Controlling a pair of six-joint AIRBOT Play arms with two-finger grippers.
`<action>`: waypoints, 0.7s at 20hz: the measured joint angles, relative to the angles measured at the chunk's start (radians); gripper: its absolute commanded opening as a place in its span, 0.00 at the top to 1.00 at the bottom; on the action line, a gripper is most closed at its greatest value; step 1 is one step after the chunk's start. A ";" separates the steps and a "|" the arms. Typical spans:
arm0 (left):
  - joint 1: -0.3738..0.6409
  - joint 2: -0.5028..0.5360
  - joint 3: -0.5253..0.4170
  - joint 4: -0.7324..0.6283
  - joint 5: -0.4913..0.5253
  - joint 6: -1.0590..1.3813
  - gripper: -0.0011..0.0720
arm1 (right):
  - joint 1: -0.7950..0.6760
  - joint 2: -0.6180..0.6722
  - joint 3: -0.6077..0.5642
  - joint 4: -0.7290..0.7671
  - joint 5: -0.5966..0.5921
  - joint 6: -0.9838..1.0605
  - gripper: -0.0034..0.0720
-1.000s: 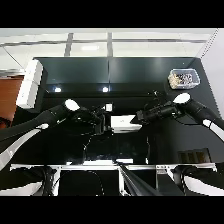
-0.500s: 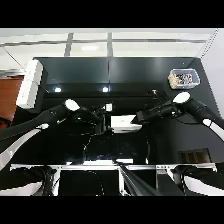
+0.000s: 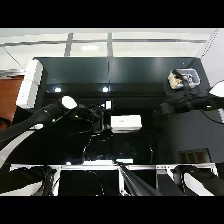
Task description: Fold the box and place the chain.
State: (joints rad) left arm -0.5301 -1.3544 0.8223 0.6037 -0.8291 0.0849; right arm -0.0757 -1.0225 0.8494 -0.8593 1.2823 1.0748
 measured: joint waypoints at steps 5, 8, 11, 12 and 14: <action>-0.040 0.066 0.070 0.020 -0.034 -0.079 0.01 | -0.126 0.039 -0.013 -0.086 -0.028 0.033 0.94; -0.105 -0.009 0.150 0.005 0.018 -0.140 0.01 | -0.147 0.045 -0.034 -0.079 -0.058 0.039 0.94; -0.170 -0.128 0.258 -0.001 0.037 -0.212 0.01 | -0.154 0.047 -0.050 -0.072 -0.075 0.041 0.94; -0.186 -0.166 0.294 -0.002 0.040 -0.237 0.01 | -0.156 0.047 -0.053 -0.074 -0.076 0.042 0.94; -0.205 -0.227 0.344 -0.002 0.039 -0.280 0.01 | -0.158 0.047 -0.056 -0.074 -0.077 0.042 0.94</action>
State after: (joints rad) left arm -0.7349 -1.5818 1.1660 0.6022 -0.7898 -0.1951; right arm -0.2333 -0.9752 0.7929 -0.9333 1.2057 1.1172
